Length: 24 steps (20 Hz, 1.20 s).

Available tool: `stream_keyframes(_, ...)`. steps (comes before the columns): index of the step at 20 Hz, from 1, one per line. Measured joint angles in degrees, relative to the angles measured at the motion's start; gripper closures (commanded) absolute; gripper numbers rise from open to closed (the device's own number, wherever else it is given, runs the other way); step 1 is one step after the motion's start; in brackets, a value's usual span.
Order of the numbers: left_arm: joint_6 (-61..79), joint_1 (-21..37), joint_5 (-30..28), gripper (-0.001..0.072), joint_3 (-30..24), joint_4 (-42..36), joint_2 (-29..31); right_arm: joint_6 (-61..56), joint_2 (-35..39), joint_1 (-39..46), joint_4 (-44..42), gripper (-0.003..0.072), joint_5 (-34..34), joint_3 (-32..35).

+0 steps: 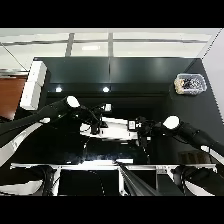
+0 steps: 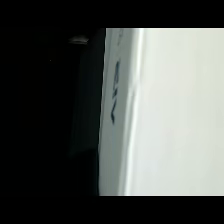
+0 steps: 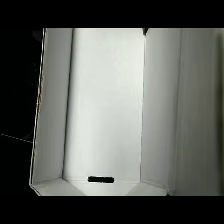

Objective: Fold the box and place the chain.

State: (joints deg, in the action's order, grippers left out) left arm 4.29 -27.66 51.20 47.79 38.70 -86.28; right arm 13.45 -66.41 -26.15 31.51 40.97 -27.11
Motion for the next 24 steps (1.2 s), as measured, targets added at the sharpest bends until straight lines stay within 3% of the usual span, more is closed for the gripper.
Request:
stream_keyframes(19, -0.15, 0.0, 0.35, 0.0675, 0.0, -0.35, -0.02, 0.11, -1.62, 0.0, 0.28, 0.0027, -1.09, 0.0)
stream_keyframes(20, -0.15, -0.02, 0.42, 0.0675, -0.02, -0.42, -0.02, 0.11, -1.68, 0.0, 0.22, 0.006, -1.16, 0.0)
stream_keyframes(21, -0.15, -0.07, 0.52, 0.0675, -0.02, -0.52, -0.02, 0.09, -1.75, 0.0, 0.15, 0.0232, -1.16, 0.0)
stream_keyframes(24, -0.15, -0.07, 1.16, 0.0675, -0.02, -0.72, -0.02, 0.15, -1.88, 0.0, 0.17, 0.0265, -1.14, 0.0)
